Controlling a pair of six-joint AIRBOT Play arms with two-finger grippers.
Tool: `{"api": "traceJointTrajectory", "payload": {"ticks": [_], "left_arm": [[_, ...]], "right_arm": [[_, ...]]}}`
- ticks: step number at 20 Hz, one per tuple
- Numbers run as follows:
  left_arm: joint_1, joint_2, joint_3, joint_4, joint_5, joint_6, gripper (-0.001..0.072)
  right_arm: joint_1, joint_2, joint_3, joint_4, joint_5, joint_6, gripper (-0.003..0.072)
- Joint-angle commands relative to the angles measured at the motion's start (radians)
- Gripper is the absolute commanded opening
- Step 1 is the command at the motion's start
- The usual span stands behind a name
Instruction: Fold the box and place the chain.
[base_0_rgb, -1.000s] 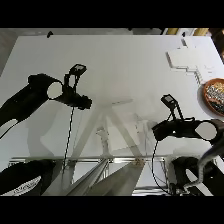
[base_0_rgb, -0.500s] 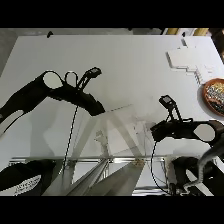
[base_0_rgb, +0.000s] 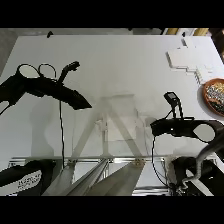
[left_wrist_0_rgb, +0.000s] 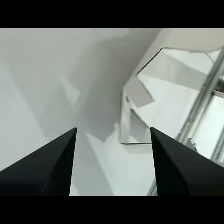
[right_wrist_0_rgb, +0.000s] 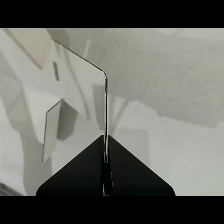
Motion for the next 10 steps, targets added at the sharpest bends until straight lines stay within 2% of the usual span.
{"api": "traceJointTrajectory", "payload": {"ticks": [1,7,10], "left_arm": [[0.016,-0.003,-0.041,-0.129,-0.004,0.200,0.0513],[-0.171,-0.106,-0.069,-0.195,0.153,0.357,0.0505],[-0.198,-0.140,-0.068,-0.254,0.240,0.428,0.0505]], "right_arm": [[0.001,0.001,0.000,-0.002,-0.009,0.018,0.0016],[0.001,0.000,0.000,0.002,0.010,0.018,0.0016],[0.001,0.001,0.000,0.002,0.048,0.017,0.0016]]}}
